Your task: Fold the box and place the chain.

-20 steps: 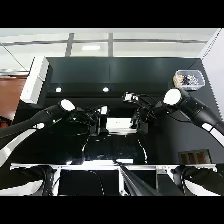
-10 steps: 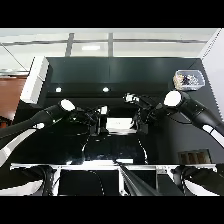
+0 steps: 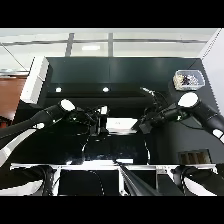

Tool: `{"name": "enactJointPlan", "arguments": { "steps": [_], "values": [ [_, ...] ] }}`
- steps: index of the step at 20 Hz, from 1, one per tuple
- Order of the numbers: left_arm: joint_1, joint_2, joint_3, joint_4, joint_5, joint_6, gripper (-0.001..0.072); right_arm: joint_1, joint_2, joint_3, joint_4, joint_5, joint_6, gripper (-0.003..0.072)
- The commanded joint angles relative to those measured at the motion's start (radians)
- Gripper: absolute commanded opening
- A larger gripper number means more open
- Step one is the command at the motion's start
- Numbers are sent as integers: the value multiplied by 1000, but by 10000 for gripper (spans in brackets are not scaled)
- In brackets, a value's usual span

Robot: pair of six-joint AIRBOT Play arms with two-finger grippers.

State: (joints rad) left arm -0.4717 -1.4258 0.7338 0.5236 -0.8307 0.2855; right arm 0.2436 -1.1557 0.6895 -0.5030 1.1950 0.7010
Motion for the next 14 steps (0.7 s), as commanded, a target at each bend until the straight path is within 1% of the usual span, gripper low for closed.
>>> {"name": "enactJointPlan", "arguments": {
  "steps": [1,2,4,6,8,11,13,14],
  "values": [
    [0,-1,0,0,0,2,390,10,-5,-123,340,-181,37,12],
    [0,-1,0,0,0,2,390,29,-15,-124,316,-218,66,12],
    [0,-1,0,0,0,2,390,58,-42,-124,219,-279,143,13],
    [0,-1,0,0,0,2,390,64,-68,-124,139,-303,200,13],
    [0,-1,0,0,0,2,390,64,-74,-124,104,-302,201,18],
    [1,-1,0,0,0,2,390,64,-73,-119,103,-290,204,18],
    [1,-1,0,0,0,2,390,64,-72,-91,85,-253,205,18],
    [1,-1,0,-1,0,2,390,62,-72,-64,73,-214,204,18]
  ]
}}
